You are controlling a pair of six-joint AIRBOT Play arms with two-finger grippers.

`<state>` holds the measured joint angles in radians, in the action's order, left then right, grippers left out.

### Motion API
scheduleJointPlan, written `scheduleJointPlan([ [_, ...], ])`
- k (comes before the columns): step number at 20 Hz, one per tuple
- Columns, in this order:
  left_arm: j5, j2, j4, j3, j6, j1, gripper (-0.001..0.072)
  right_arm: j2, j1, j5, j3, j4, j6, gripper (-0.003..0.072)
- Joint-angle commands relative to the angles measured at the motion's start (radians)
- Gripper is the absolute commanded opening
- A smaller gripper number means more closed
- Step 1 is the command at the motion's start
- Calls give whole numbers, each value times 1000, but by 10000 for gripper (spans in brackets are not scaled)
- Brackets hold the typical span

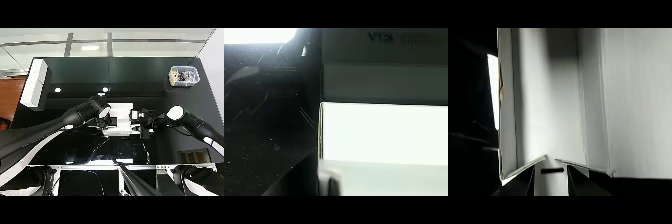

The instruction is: Fold the box and place the chain.

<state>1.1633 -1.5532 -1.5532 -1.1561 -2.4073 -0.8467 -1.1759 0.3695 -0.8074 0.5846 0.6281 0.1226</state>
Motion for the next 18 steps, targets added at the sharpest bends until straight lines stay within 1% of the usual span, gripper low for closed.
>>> scheduleJointPlan([
  [1,-3,0,2,0,-2,-1,28,-39,1,1,0,-157,1,227],
  [3,-3,-1,2,0,-2,-1,28,-42,0,2,0,-155,-1,223],
  [4,-3,-1,2,0,-2,-1,28,-42,0,-3,0,-152,-5,119],
  [5,-3,-1,2,0,-2,-1,28,-42,0,-8,0,-153,-12,147],
  [6,-3,-1,2,0,-2,-1,29,-42,0,-7,0,-153,-18,420],
  [7,-3,-1,2,0,-2,-1,29,-41,0,-15,0,-143,-27,388],
  [8,-3,-1,2,0,-2,-1,28,-42,0,-21,0,-117,-53,177],
  [9,-3,-1,2,0,-2,-1,28,-41,0,-21,0,-95,-93,309],
  [10,-5,-1,2,0,-2,-1,28,-41,-2,-24,0,-94,-148,392],
  [11,-8,-1,2,0,-2,-1,29,-39,-8,-41,0,-90,-193,386],
  [12,-7,-1,2,0,-2,-1,28,-35,-20,-85,4,-84,-237,100],
  [13,-6,-1,2,0,-2,-1,29,-29,-41,-145,19,-71,-307,17],
  [16,-6,-1,2,0,-1,-1,29,20,-164,-329,97,25,-692,17],
  [17,-6,-1,1,0,-1,-1,28,37,-236,-403,133,71,-833,18],
  [18,-7,-1,1,0,-1,-1,29,49,-315,-443,159,117,-940,17],
])
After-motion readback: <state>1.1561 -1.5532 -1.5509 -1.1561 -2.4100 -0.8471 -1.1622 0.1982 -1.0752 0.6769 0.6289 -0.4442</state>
